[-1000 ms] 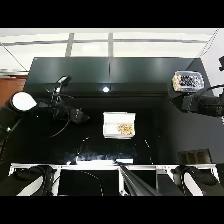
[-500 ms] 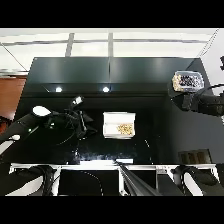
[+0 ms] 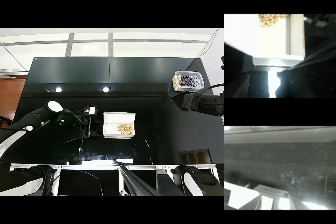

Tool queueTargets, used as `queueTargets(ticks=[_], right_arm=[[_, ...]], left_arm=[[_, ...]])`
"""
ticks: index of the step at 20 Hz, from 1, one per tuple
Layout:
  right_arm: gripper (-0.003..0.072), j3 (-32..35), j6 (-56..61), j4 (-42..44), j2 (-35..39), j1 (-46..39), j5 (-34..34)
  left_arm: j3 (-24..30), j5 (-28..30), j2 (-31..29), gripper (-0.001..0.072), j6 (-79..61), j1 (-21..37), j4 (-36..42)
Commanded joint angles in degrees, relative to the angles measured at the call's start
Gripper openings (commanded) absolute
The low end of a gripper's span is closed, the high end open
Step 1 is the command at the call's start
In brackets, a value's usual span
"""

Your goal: Fold the box and place the chain.

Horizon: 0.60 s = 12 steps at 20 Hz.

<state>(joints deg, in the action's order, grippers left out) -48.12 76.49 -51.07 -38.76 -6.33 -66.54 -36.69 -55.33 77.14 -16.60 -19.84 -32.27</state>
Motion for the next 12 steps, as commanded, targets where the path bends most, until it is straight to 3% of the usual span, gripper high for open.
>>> queueTargets(ticks=[1,12], right_arm=[[0.0379,0.0,0.0,0.0,0.0,0.1,0.4],[0.0378,1.7,0.0,0.0,0.0,0.1,0.9]], left_arm=[[-0.6,-0.5,0.6,0.0708,-1.4,-1.0,0.5],[-0.7,3.9,0.6,0.0707,-0.2,-4.7,2.8]])
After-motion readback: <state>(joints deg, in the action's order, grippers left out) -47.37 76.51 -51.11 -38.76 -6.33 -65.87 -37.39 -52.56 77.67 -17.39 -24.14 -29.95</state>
